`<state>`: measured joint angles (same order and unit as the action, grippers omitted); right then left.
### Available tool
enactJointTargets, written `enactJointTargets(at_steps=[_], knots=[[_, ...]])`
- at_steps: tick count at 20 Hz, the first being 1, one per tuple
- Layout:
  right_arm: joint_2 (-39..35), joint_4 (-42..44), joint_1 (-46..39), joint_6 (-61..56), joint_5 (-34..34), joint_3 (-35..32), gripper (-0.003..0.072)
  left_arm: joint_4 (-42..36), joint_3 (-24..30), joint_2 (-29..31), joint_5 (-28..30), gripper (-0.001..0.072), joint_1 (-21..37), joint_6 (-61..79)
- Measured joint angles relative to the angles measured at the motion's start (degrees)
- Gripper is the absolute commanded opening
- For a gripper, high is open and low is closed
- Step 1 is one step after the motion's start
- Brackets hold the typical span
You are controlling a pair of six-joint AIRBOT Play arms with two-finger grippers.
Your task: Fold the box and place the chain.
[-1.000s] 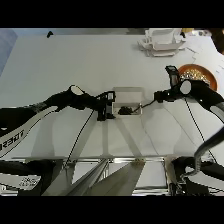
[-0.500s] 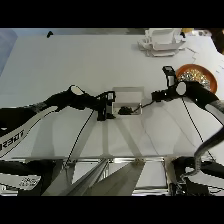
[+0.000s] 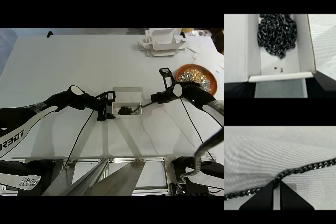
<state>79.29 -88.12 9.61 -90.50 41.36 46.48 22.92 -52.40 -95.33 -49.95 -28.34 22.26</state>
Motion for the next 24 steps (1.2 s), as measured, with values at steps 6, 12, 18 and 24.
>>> enactJointTargets(at_steps=[6,12,18,24], knots=[[-3.76,-0.87,0.04,0.44,1.99,-0.07,0.0018,0.0,0.0,0.0,0.0,0.0013,0.0,-0.02],[-16.63,1.77,2.47,2.58,7.15,-0.09,0.0018,0.0,0.0,0.0,0.0,0.0013,0.0,0.0],[-24.72,9.42,11.54,5.66,8.94,-0.11,0.0017,0.02,0.0,0.0,0.0,0.0013,0.0,-0.02],[-26.23,16.65,20.33,6.95,5.11,-0.11,0.0016,0.02,0.0,0.0,0.0,0.0013,0.0,-0.02]])
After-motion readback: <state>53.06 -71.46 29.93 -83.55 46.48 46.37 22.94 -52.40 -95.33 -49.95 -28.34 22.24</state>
